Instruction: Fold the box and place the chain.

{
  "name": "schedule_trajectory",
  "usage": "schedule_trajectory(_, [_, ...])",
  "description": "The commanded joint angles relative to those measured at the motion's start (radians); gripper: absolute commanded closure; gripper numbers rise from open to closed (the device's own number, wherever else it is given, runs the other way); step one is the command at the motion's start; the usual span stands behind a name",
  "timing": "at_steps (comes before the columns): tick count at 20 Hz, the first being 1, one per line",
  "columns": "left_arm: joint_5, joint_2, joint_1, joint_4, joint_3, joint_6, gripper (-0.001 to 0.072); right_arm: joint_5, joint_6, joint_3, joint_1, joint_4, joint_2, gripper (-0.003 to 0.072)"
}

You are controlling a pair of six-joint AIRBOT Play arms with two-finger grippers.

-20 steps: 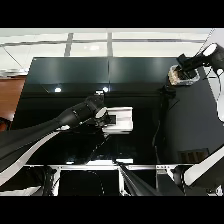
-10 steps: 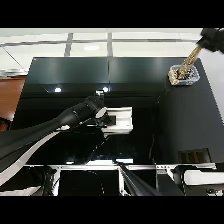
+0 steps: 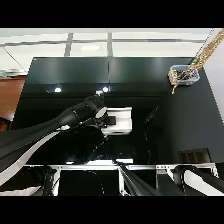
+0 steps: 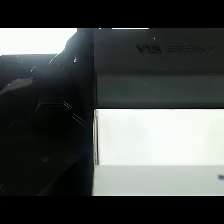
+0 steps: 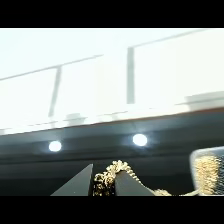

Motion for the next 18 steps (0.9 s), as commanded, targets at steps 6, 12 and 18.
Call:
schedule_trajectory(6, [-0.002, 0.001, 0.001, 0.000, 0.001, 0.000, 0.0677, 0.085, -0.042, 0.007, 0.000, 0.314, 0.117, 0.0674])
schedule_trajectory(12, [-0.001, 0.001, 0.001, -0.003, 0.001, 0.000, 0.0677, 0.137, -0.044, 0.019, 0.088, 0.362, 0.128, 0.0674])
schedule_trajectory(18, [-0.001, 0.001, 0.001, -0.003, 0.001, 0.000, 0.0677, 0.224, -0.045, 0.018, 0.204, 0.323, 0.128, 0.0674])
